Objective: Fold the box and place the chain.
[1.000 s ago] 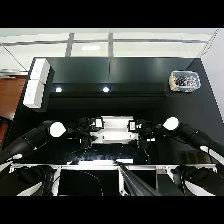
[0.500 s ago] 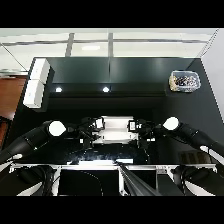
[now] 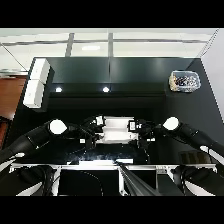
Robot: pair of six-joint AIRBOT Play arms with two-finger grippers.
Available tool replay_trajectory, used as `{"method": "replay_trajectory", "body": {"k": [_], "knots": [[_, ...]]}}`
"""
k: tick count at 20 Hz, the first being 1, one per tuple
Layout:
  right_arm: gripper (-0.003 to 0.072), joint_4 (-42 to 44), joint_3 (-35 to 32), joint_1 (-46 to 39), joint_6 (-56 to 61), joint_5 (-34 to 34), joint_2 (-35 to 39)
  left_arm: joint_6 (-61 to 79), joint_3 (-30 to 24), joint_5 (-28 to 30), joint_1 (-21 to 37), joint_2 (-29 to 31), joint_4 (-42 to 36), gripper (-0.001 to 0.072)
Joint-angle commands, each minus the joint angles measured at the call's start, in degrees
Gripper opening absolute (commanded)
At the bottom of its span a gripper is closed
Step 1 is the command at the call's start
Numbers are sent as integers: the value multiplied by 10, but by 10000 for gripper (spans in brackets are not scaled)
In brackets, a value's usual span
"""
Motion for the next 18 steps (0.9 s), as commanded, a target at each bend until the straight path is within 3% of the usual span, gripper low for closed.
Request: {"method": "replay_trajectory", "body": {"k": [1, 7, 10, 11, 13, 14, 15, 16, 17, 18], "knots": [[246, 0, 0, 0, 0, 0, 0, 0, 0, 0, 0, -3, -36, 265], [246, 0, 0, 0, 0, 0, 0, 0, 0, 2, 0, -13, -42, 220], [246, 0, 0, 0, 0, 0, 0, 0, 0, -2, 0, -13, -43, 164], [247, 0, 0, 0, 0, 0, 0, 0, 0, -2, 0, -13, -45, 190], [246, 0, 0, 0, 0, 0, 0, 0, 0, -1, 0, -13, -44, 426], [246, 0, 0, 0, 0, 0, 0, 1, 0, -1, 0, -13, -42, 354], [246, 0, 0, 0, 0, 0, 0, 1, 0, -1, 0, -13, -37, 238], [246, 0, 0, 0, 0, 0, 0, 1, 0, -1, -1, -13, -38, 247], [246, 0, 0, 0, 0, 0, 0, 0, 0, 3, -4, -13, -38, 419], [246, 0, 0, 0, 0, 0, 0, 1, 0, 5, -8, -13, -38, 504]]}}
